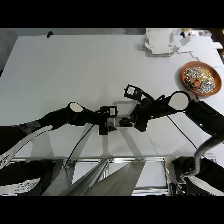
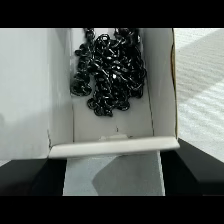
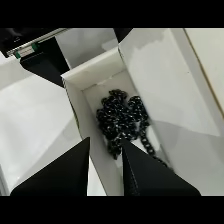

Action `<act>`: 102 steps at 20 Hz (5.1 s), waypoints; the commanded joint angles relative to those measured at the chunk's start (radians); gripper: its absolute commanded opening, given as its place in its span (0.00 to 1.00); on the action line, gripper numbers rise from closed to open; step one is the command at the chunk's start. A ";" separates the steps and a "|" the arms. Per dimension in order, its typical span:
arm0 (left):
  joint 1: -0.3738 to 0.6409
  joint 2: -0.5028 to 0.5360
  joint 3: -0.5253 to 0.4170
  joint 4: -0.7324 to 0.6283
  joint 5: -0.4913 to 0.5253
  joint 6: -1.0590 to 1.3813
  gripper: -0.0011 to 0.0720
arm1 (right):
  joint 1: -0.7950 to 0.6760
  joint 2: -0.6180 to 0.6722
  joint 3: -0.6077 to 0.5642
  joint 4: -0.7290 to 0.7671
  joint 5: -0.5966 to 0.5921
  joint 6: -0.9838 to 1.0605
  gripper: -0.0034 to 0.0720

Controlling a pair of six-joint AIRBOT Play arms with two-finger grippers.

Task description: Fold the box and place the chain.

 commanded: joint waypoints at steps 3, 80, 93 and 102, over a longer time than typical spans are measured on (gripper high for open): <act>0.000 0.001 -0.001 0.000 0.000 0.000 0.20 | -0.088 0.102 0.053 -0.204 0.005 0.090 0.34; 0.000 0.001 -0.001 0.000 0.000 0.000 0.20 | -0.150 0.410 0.048 0.180 0.106 0.384 0.07; 0.000 0.001 -0.001 0.000 0.000 0.000 0.20 | -0.031 0.027 -0.003 0.050 0.037 0.388 0.16; 0.000 0.001 -0.001 0.000 0.000 0.000 0.20 | -0.135 0.107 0.097 0.003 0.086 0.412 0.31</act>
